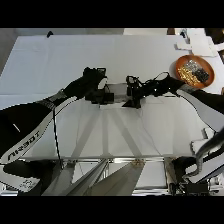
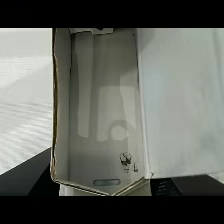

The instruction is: Fold the box and place the chain.

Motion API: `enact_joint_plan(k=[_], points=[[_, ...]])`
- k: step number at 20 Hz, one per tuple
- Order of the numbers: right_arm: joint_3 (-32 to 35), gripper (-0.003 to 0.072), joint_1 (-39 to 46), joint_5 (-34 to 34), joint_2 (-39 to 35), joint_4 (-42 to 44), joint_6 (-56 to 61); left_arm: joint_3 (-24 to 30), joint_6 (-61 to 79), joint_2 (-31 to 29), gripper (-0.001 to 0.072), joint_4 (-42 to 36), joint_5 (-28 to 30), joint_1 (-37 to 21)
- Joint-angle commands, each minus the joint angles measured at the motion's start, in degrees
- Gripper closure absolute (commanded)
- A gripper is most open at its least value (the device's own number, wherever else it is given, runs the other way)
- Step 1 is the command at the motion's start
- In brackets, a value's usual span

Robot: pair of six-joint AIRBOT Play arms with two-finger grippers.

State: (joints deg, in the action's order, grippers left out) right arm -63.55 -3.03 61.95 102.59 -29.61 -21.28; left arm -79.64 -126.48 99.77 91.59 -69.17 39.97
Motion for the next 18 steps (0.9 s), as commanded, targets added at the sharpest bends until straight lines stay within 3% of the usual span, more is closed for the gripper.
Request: enact_joint_plan(k=[1,2,8,9,10,11,17,18], points=[[0.0,0.028,0.0,0.02,0.02,0.02,0.02,-0.24,-1.49,0.46,0.0459,2.1,-1.6,0.13],[-0.02,0.028,0.0,0.02,0.02,0.02,0.02,-0.24,-1.49,0.48,0.0508,2.14,-1.38,0.13],[0.0,0.028,0.0,0.02,0.02,0.02,0.02,-0.24,-1.53,0.55,0.0508,2.08,0.94,0.13],[0.0,0.028,0.0,0.02,0.02,0.02,0.04,-0.24,-1.53,0.55,0.0541,2.01,1.55,0.13],[0.0,0.028,0.0,0.02,0.02,0.02,0.04,-0.24,-1.49,0.55,0.0687,1.95,1.9,0.13],[-0.02,0.028,0.0,0.02,0.02,0.02,0.02,-0.24,-1.49,0.55,0.0701,1.92,1.99,0.13],[-0.02,0.028,0.0,0.02,0.02,0.02,0.02,-0.24,-1.46,0.52,0.0691,1.9,2.08,0.11],[0.0,0.028,0.0,0.02,0.02,0.02,0.04,-0.24,-1.44,0.52,0.0654,1.9,2.08,0.11]])
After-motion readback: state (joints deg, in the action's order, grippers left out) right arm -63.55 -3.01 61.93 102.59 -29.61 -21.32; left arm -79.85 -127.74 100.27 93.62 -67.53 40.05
